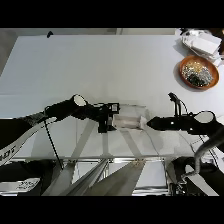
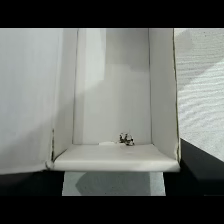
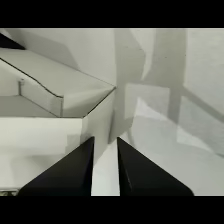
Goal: Fold the box and place the chain.
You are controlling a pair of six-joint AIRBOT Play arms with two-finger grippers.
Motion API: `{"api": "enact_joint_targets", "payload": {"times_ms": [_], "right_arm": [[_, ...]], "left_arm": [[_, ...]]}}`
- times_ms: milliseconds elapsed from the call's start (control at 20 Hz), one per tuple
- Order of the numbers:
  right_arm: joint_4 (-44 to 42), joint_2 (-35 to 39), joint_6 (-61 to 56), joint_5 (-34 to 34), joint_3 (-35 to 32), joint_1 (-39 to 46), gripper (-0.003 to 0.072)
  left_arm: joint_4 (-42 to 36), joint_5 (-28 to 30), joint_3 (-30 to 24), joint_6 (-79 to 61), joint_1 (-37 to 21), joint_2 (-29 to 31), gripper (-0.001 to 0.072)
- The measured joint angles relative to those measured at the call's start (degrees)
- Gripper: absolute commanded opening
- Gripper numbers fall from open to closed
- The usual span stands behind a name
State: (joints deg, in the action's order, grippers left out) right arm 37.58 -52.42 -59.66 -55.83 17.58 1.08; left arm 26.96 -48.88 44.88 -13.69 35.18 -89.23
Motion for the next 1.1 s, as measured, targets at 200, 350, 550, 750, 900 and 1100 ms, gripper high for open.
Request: {"api": "enact_joint_targets", "payload": {"times_ms": [200, 350, 550, 750, 900, 1100], "right_arm": [[-4.8, 1.3, 2.3, -1.4, 0.0, 0.0, 0.024], [-6.1, 1.7, 3.0, -2.6, 0.0, -0.1, 0.0419], [-2.6, 2.0, 2.4, -2.2, 0.0, -2.6, 0.0419], [1.5, 2.0, -1.7, 3.4, 0.4, -8.7, 0.0417], [8.0, 1.8, -9.0, 7.5, 2.8, -14.9, 0.0417], [19.7, 0.6, -23.1, 9.4, 7.3, -22.1, 0.041]], "left_arm": [[0.0, 0.0, 0.0, 0.0, 0.0, 0.0, 0.0137], [0.0, 0.0, 0.0, 0.0, 0.0, 0.0, 0.0137], [0.0, 0.0, 0.0, 0.0, 0.0, 0.0, 0.0137], [0.0, 0.0, 0.0, 0.0, 0.0, 0.0, 0.0137], [0.0, 0.0, 0.0, 0.0, 0.0, 0.0, 0.0137], [0.0, 0.0, 0.0, 0.0, 0.0, 0.0, 0.0137]]}}
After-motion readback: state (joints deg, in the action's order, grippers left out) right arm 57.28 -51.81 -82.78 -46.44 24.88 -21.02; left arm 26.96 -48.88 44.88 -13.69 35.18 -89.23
